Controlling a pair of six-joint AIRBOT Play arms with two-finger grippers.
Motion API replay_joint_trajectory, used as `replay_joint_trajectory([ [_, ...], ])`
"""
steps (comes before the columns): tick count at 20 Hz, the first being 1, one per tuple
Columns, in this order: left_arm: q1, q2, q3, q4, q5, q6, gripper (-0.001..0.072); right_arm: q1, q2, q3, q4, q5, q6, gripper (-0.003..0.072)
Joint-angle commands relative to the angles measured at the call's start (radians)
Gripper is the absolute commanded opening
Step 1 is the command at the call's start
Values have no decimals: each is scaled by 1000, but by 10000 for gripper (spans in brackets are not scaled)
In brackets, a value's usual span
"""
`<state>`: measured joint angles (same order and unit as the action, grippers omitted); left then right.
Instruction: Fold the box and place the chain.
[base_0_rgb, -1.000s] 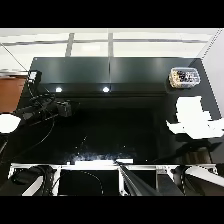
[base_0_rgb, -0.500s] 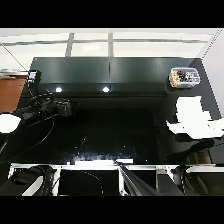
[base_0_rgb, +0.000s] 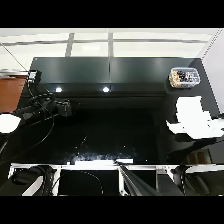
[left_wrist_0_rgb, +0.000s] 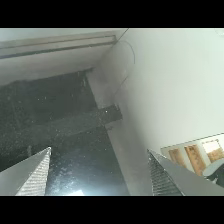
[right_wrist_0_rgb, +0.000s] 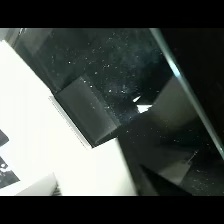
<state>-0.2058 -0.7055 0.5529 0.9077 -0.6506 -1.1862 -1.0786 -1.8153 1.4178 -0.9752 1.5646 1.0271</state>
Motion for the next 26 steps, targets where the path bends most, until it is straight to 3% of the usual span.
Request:
replay_joint_trajectory([
  [1, 0, 0, 0, 0, 0, 0, 703, 18, -3, 1, -12, 17, 3, 448],
  [2, 0, 0, 0, 0, 0, 0, 703, 23, -3, 1, -14, 26, 2, 282],
  [3, 0, 0, 0, 0, 0, 0, 703, 27, -3, 1, -19, 34, 0, 176],
  [4, 0, 0, 0, 0, 0, 0, 703, 31, -1, 1, -20, 38, -13, 81],
  [5, 0, 0, 0, 0, 0, 0, 703, 36, 2, 1, -19, 45, -29, 60],
  [9, 0, 0, 0, 0, 0, 0, 703, 62, 47, -37, 43, 51, -100, 44],
  [13, 0, 0, 0, -6, -7, 0, 703, 127, 131, -185, 113, 31, -135, 44],
  [18, 0, -1, 0, -6, 2, 1, 703, 337, 293, -360, 199, -18, -152, 43],
  [21, -1, -2, -1, -12, 7, -1, 702, 489, 476, -499, 238, -163, -176, 43],
  [26, -1, -28, -2, -98, -40, 0, 700, 784, 866, -900, 461, -452, -224, 43],
])
